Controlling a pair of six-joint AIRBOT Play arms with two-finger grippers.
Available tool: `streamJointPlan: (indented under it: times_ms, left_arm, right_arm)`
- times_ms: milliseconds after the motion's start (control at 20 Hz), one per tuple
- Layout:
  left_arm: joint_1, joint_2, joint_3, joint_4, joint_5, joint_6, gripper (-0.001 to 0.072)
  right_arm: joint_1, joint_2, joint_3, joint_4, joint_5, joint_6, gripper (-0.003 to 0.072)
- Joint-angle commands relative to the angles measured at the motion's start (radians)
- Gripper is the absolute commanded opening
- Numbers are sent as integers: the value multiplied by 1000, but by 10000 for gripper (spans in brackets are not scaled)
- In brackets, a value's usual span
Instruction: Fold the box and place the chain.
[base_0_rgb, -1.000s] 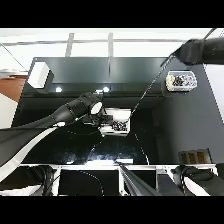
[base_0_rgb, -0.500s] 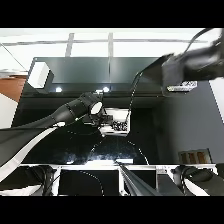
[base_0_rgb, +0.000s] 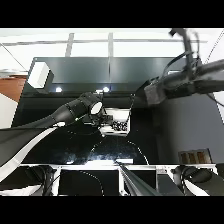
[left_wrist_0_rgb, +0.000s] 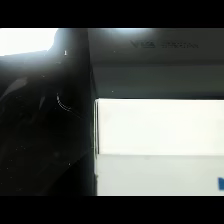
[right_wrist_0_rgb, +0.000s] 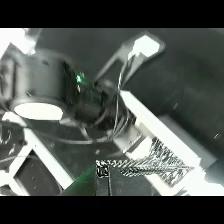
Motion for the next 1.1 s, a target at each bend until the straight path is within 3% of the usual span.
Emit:
streamJointPlan:
  times_ms: [0,200,400,450,500,550,850,1050]
  left_arm:
    - [0,0,0,3,0,-1,28]
    - [0,0,0,3,0,-1,28]
    - [0,0,0,3,0,-1,28]
    - [1,0,0,3,0,-1,28]
    - [1,0,0,3,0,-1,28]
    - [1,0,0,3,0,-1,28]
    - [0,0,29,3,-11,-66,26]
    - [-6,-1,31,2,-8,-113,26]
  right_arm:
    - [50,-10,-112,40,-64,3,32]
    - [78,-55,-197,35,-114,0,33]
    - [77,-95,-211,0,-124,0,35]
    - [74,-94,-211,0,-122,0,115]
    - [63,-93,-210,3,-112,0,465]
    - [44,-93,-206,2,-92,0,534]
    - [-190,27,-200,3,-51,-8,534]
    - [-267,82,-200,2,-39,-10,534]
